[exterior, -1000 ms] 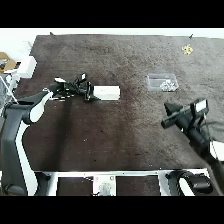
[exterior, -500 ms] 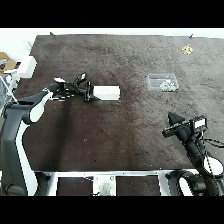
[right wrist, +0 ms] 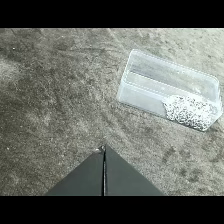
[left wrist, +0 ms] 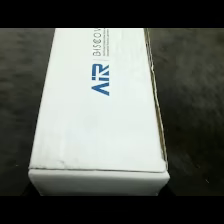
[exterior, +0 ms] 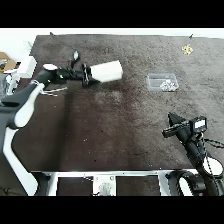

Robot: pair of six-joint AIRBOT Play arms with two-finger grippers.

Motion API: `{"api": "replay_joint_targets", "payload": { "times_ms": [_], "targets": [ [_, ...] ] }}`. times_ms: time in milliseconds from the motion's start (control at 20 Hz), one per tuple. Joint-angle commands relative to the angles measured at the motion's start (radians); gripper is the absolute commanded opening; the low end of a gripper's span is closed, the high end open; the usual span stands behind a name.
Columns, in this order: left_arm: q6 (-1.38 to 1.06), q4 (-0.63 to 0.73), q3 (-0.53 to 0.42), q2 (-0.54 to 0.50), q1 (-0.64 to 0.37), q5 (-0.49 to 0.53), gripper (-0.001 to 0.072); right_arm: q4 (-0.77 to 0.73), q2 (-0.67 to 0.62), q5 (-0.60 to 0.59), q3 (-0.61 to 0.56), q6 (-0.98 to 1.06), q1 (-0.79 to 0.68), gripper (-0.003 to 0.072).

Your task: Fold the box and place the chain.

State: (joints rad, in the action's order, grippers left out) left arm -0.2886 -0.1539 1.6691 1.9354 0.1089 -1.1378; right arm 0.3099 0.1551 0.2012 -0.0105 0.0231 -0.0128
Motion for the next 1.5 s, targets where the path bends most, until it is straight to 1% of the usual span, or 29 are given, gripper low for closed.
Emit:
{"api": "replay_joint_targets", "payload": {
  "times_ms": [0, 100, 150, 200, 250, 350, 400, 450, 500, 650, 750, 800, 900, 950, 1050, 1150, 1300, 1450],
  "targets": [
    [0.217, -0.007, 0.001, -0.209, -0.042, 0.303, 0.0006, 0.000, -0.001, 0.000, 0.000, 0.000, -0.001, 0.0000],
    [0.380, -0.055, 0.000, -0.322, -0.089, 0.489, 0.0004, 0.000, -0.001, 0.000, 0.000, 0.000, -0.001, 0.0000],
    [0.477, -0.117, 0.000, -0.373, -0.119, 0.559, 0.0004, 0.000, -0.001, 0.000, 0.000, 0.000, -0.001, 0.0000],
    [0.586, -0.207, 0.000, -0.414, -0.153, 0.591, 0.0004, 0.000, -0.001, 0.000, 0.000, 0.000, -0.001, 0.0000],
    [0.713, -0.300, 0.000, -0.449, -0.195, 0.595, 0.0004, 0.000, -0.001, 0.000, 0.000, 0.000, -0.001, 0.0000],
    [0.951, -0.504, -0.006, -0.506, -0.298, 0.522, 0.0004, 0.000, -0.001, 0.000, 0.000, 0.000, -0.001, 0.0000],
    [1.035, -0.593, -0.033, -0.538, -0.351, 0.497, 0.0003, 0.000, -0.001, 0.000, 0.000, 0.000, -0.001, 0.0000],
    [1.076, -0.651, -0.082, -0.579, -0.402, 0.491, 0.0004, 0.000, -0.001, 0.000, 0.000, 0.000, -0.001, 0.0000],
    [1.084, -0.668, -0.148, -0.620, -0.450, 0.496, 0.0004, 0.000, -0.001, 0.000, 0.000, 0.000, -0.001, 0.0000],
    [1.084, -0.667, -0.406, -0.739, -0.592, 0.502, 0.0004, 0.000, -0.001, 0.000, 0.000, 0.000, -0.001, 0.0000],
    [1.062, -0.666, -0.563, -0.787, -0.662, 0.502, 0.0004, 0.000, -0.001, 0.000, 0.000, 0.000, -0.001, 0.0000],
    [1.043, -0.662, -0.639, -0.799, -0.697, 0.509, 0.0004, 0.000, -0.001, 0.000, 0.000, 0.000, -0.001, 0.0000],
    [0.984, -0.638, -0.759, -0.803, -0.755, 0.502, 0.0004, 0.000, -0.001, 0.000, 0.000, 0.000, -0.001, 0.0000],
    [0.956, -0.629, -0.812, -0.803, -0.782, 0.502, 0.0004, 0.000, -0.001, 0.000, 0.000, 0.000, -0.001, 0.0000],
    [0.901, -0.627, -0.882, -0.797, -0.818, 0.507, 0.0004, 0.000, -0.001, 0.000, 0.000, 0.000, -0.001, 0.0000],
    [0.832, -0.638, -0.901, -0.770, -0.832, 0.496, 0.0005, 0.000, -0.001, 0.000, 0.000, 0.000, -0.001, 0.0000],
    [0.775, -0.637, -0.900, -0.712, -0.832, 0.502, 0.0005, 0.000, -0.001, 0.000, 0.000, 0.000, -0.001, 0.0000],
    [0.715, -0.637, -0.901, -0.649, -0.832, 0.480, 0.0006, 0.000, -0.001, 0.000, 0.000, 0.000, -0.001, 0.0000]
  ]
}}
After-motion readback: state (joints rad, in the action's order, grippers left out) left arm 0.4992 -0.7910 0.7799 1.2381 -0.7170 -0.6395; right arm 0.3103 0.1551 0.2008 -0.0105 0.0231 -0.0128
